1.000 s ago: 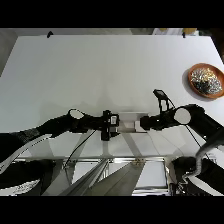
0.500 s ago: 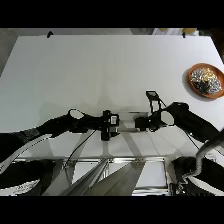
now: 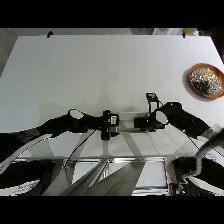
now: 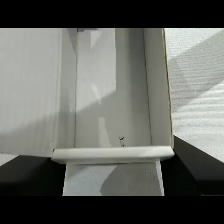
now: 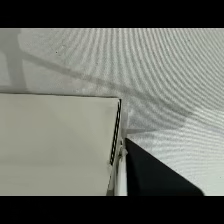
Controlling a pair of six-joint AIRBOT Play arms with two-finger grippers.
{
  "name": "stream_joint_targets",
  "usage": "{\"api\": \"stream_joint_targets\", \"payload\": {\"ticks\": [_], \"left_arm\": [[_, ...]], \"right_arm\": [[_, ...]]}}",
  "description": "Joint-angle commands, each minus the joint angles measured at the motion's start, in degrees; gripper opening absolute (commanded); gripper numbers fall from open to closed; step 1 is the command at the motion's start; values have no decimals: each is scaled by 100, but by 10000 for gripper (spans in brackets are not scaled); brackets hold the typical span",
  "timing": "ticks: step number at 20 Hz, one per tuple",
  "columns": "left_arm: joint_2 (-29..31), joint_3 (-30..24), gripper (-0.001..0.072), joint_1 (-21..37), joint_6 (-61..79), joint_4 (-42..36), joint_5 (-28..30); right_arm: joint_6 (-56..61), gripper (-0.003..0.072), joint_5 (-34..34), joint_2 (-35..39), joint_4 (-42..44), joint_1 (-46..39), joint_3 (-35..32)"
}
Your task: Fold the box and place the chain.
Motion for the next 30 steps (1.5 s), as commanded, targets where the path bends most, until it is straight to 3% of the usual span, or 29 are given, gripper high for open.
{"api": "stream_joint_targets", "payload": {"ticks": [1, 2, 4, 7, 8, 9, 10, 14, 16, 20, 21, 24, 25, 27, 30], "left_arm": [[-2, -2, 149, -2, -4, 0, -2], [-2, -2, 149, -2, -4, 0, -2], [-2, -2, 149, -2, -4, 0, -2], [-2, 0, 149, -2, -4, 0, -2], [-2, 0, 149, -2, -4, 0, -2], [-2, 0, 149, -2, -4, 0, -2], [-2, 0, 149, -2, -4, 0, 0], [-2, 0, 149, -2, -4, 0, -2], [-2, 0, 149, -2, -4, 0, 0], [-2, 0, 149, -2, -4, 0, -2], [-2, -2, 149, -2, -4, 0, -2], [-2, -2, 149, -2, -4, 0, 0], [-2, 0, 149, -2, -4, 0, -2], [-2, -2, 149, -2, -4, 0, -2], [-2, 0, 149, -2, -4, 0, -2]], "right_arm": [[31, 179, 9, -70, 9, 50, 4], [31, 158, 17, -70, 7, 50, 4], [31, 34, 31, -70, 9, 50, 4], [31, 28, 28, -70, 0, 50, 4], [31, 53, -22, -68, 0, 50, 4], [28, 175, -83, -59, 2, 50, 4], [26, 248, -131, -39, 4, 50, 4], [-17, 237, -149, 181, -131, 48, 4], [2, 163, -186, 208, -229, 48, 4], [243, 151, -173, 205, -313, 50, 2], [240, 31, -131, 205, -313, 50, 2], [203, 28, 2, 208, -315, 50, 2], [120, 53, 26, 208, -315, 50, 2], [-33, 338, 81, 221, -313, 50, 4], [-269, 369, 232, 409, -407, 48, 66]]}}
